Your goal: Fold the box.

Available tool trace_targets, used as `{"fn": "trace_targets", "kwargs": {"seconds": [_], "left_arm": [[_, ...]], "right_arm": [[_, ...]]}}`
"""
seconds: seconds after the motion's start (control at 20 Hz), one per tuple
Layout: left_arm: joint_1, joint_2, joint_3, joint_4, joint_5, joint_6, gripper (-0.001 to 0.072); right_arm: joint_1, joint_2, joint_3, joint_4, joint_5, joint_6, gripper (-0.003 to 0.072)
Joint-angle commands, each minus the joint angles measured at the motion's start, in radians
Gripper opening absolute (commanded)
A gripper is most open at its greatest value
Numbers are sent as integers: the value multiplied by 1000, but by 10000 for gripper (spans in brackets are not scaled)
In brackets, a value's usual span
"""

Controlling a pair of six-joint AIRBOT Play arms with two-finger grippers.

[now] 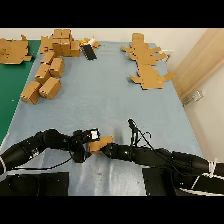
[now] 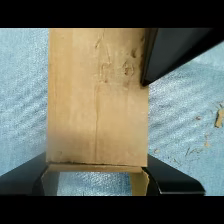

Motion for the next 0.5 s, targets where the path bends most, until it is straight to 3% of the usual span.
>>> {"fn": "trace_targets", "kwargs": {"seconds": [0.0,0.45], "left_arm": [[0,0,0,0,0,0,425],[0,0,0,0,0,0,424]], "right_arm": [[4,-22,0,1,8,6,1],[4,-40,0,0,10,14,1]]}}
